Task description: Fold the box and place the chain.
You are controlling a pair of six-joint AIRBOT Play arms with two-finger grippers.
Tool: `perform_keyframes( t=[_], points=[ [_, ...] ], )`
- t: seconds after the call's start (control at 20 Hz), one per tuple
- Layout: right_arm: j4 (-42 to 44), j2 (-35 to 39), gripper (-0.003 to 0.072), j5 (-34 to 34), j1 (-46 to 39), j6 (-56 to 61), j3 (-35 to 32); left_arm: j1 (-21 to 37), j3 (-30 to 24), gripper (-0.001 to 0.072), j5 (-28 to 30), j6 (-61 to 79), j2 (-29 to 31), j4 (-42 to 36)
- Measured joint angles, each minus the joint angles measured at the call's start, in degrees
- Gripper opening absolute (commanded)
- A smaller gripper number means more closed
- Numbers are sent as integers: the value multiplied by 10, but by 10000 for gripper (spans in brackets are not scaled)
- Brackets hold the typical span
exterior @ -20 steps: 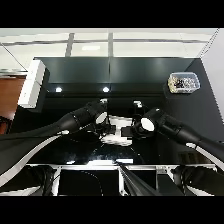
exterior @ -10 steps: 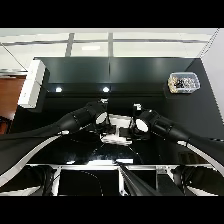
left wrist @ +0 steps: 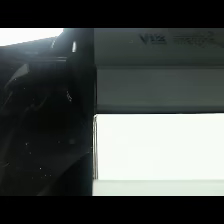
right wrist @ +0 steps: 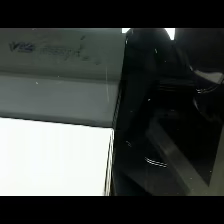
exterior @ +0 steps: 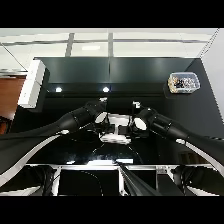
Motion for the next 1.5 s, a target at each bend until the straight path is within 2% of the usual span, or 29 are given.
perform_keyframes(
  t=[0.15,0.2,0.25,0.45,0.55,0.75,0.9,1.05,1.15,1.25,1.4,1.5],
  points=[
    [0,0,168,3,0,0,3,0,0,29,2,0,0,-3],
    [0,0,52,3,0,0,4,0,0,30,3,0,0,-3],
    [-2,0,11,6,0,0,4,0,0,29,3,0,0,-3],
    [-4,0,16,4,0,3,5,0,0,29,5,-2,0,-4],
    [-3,0,315,-5,0,0,5,0,0,29,9,-1,0,-2],
    [-2,12,327,2,0,-31,6,0,0,29,12,0,0,-7],
    [-22,63,326,37,0,-81,6,0,0,29,12,0,0,-7],
    [-113,149,326,89,-1,-108,6,0,0,29,10,0,0,-7],
    [-227,204,327,123,-7,-117,5,0,0,29,10,0,0,-7],
    [-355,236,326,130,-43,-121,0,0,0,30,10,0,0,-6],
    [-456,237,327,35,-176,-120,-12,0,0,30,10,-2,0,-5],
    [-455,205,327,-52,-291,-98,-8,0,0,30,10,-2,0,-5]
  ],
)
